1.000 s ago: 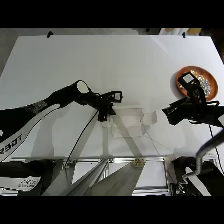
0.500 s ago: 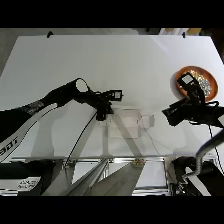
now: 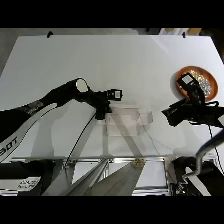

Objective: Fold the box and place the chain.

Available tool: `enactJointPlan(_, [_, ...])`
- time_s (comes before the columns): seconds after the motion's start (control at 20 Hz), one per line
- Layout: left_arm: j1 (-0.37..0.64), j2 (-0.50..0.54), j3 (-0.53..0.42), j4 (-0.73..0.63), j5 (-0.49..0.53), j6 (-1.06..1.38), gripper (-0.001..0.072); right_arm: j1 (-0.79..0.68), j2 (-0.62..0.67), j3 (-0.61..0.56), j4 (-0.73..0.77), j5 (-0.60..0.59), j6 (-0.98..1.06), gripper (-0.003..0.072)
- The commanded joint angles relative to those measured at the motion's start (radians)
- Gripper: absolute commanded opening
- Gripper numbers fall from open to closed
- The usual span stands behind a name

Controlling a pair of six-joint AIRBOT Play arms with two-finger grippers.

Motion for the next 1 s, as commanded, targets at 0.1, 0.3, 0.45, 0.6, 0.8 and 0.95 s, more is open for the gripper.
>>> enactJointPlan(0.1, [0.000,-0.004,0.001,0.058,0.004,-0.048,0.0003,0.001,0.000,0.000,0.000,0.000,0.000,0.0405])
enactJointPlan(0.3, [0.000,-0.004,0.001,0.069,0.005,-0.053,0.0003,0.001,0.000,0.000,0.000,-0.001,-0.001,0.0397])
enactJointPlan(0.45, [0.000,-0.004,0.001,0.069,0.005,-0.049,0.0004,0.001,0.000,0.000,0.000,-0.001,0.000,0.0397])
enactJointPlan(0.6, [0.000,-0.004,0.001,0.069,0.004,-0.050,0.0004,0.001,0.000,0.000,0.000,-0.002,0.000,0.0397])
enactJointPlan(0.8, [0.000,-0.003,0.001,0.069,0.004,-0.050,0.0015,0.001,0.000,0.000,0.019,-0.005,-0.001,0.0397])
enactJointPlan(0.95, [0.000,-0.003,0.001,0.069,0.004,-0.050,0.0015,0.001,0.000,0.000,0.098,-0.004,-0.045,0.0397])
